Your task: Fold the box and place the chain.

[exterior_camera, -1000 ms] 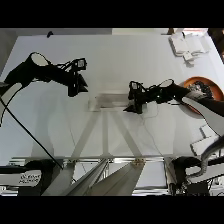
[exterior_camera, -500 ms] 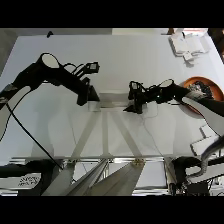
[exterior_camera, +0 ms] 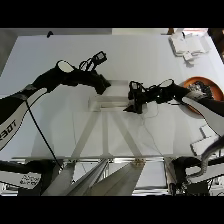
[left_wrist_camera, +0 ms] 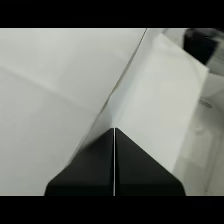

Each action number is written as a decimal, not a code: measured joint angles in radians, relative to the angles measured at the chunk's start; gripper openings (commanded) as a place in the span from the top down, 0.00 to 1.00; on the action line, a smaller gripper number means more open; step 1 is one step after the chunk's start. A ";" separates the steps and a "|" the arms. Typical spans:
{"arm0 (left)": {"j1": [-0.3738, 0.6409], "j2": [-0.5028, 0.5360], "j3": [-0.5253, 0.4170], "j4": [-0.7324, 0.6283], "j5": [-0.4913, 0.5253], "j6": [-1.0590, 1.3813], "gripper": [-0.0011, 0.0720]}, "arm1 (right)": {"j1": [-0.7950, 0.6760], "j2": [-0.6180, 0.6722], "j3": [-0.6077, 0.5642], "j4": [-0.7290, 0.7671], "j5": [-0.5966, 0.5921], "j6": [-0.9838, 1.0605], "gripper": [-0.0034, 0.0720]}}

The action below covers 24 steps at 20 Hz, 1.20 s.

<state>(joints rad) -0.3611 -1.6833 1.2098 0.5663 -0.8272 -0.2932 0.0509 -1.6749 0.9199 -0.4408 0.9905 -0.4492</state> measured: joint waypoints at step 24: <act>0.080 0.093 0.000 0.421 -0.432 -0.090 0.97 | 0.000 0.000 0.000 -0.001 0.000 0.000 0.27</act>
<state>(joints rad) -0.2806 -1.5902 1.2098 0.9871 -1.2594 -0.3832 0.0509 -1.6749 0.9199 -0.4416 0.9909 -0.4496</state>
